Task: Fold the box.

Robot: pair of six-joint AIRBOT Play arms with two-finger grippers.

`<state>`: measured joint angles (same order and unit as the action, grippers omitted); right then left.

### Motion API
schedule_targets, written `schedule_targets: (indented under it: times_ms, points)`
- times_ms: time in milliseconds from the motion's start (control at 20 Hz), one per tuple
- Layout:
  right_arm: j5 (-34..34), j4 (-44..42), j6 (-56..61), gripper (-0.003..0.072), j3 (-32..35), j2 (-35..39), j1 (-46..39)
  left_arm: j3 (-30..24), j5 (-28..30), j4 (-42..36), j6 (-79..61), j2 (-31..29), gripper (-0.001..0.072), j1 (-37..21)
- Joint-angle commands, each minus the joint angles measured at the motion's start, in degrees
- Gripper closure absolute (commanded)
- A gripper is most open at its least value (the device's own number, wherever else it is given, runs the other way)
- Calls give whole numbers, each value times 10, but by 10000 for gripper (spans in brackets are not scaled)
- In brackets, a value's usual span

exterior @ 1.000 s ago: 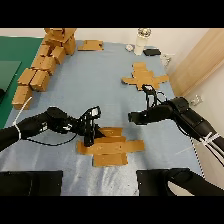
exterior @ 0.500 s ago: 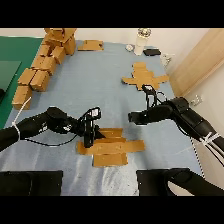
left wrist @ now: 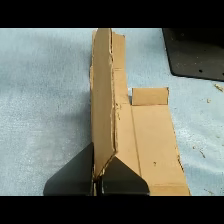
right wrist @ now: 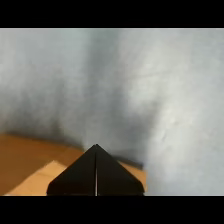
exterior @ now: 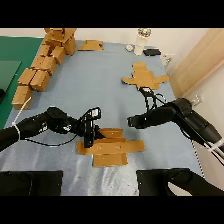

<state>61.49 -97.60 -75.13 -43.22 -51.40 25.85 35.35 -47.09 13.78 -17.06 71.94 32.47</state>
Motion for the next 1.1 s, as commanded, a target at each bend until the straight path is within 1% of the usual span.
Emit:
schedule_targets:
  times_ms: [0,100,200,300,400,450,500,550,650,800,900,1050]
  points:
    - [84,6,52,685,0,57,74,1,0,0,0,0,695,0]
    - [117,17,97,684,7,91,148,1,0,0,0,0,696,0]
    - [114,22,98,684,25,115,242,1,0,0,0,0,696,0]
    - [86,53,96,684,56,126,345,1,0,0,0,0,695,0]
    - [31,63,55,683,91,128,446,1,0,0,0,0,696,0]
    - [3,63,30,647,109,127,497,1,0,0,0,0,696,0]
    - [-17,74,26,459,124,123,535,1,0,0,0,0,696,0]
    - [-31,96,26,229,137,113,565,1,0,0,0,0,696,0]
    - [-34,176,23,231,151,85,592,1,0,0,0,0,696,0]
    - [-35,303,21,230,149,42,592,1,0,0,0,0,696,0]
    - [-43,321,20,231,147,23,592,1,0,0,0,0,696,0]
    - [-43,313,20,231,147,-5,592,1,0,0,0,0,696,0]
